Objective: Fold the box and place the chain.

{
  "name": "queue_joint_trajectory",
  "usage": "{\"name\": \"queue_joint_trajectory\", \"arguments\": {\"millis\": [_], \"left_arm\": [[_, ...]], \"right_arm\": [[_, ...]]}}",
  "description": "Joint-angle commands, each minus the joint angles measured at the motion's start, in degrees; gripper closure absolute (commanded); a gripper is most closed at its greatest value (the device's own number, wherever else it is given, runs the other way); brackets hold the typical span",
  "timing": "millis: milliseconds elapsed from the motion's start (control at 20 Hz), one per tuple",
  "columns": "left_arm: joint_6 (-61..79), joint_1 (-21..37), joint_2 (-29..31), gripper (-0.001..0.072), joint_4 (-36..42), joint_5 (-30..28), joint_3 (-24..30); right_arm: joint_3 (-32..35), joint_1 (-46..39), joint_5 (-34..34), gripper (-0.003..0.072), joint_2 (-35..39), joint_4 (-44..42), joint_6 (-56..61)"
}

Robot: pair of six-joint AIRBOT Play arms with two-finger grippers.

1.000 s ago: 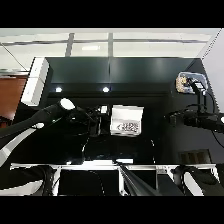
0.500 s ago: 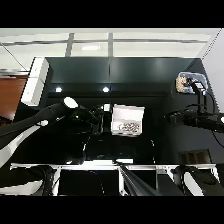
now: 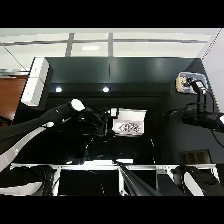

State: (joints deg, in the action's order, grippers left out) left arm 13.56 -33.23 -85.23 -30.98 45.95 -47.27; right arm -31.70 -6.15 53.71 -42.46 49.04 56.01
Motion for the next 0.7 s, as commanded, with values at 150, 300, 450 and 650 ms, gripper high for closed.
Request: {"name": "queue_joint_trajectory", "arguments": {"millis": [150, 300, 450, 650], "left_arm": [[-0.3, -0.2, -0.1, 0.0235, -0.1, -0.8, -0.1], [-0.3, -0.2, -0.1, 0.0236, -0.1, -0.7, -0.1], [-0.3, -0.2, -0.1, 0.0236, -0.1, -0.7, -0.1], [-0.3, -0.2, -0.1, 0.0236, 0.0, -0.7, -0.1]], "right_arm": [[-5.4, 14.3, -17.8, 0.0008, -14.8, -15.0, 0.9], [-8.3, 18.6, -9.6, 0.0009, -20.5, -14.4, -9.4], [-10.8, 18.5, 4.1, 0.0009, -18.7, -6.8, -23.2], [-11.1, 18.9, 7.5, 0.0009, -17.2, -1.8, -30.1]]}}
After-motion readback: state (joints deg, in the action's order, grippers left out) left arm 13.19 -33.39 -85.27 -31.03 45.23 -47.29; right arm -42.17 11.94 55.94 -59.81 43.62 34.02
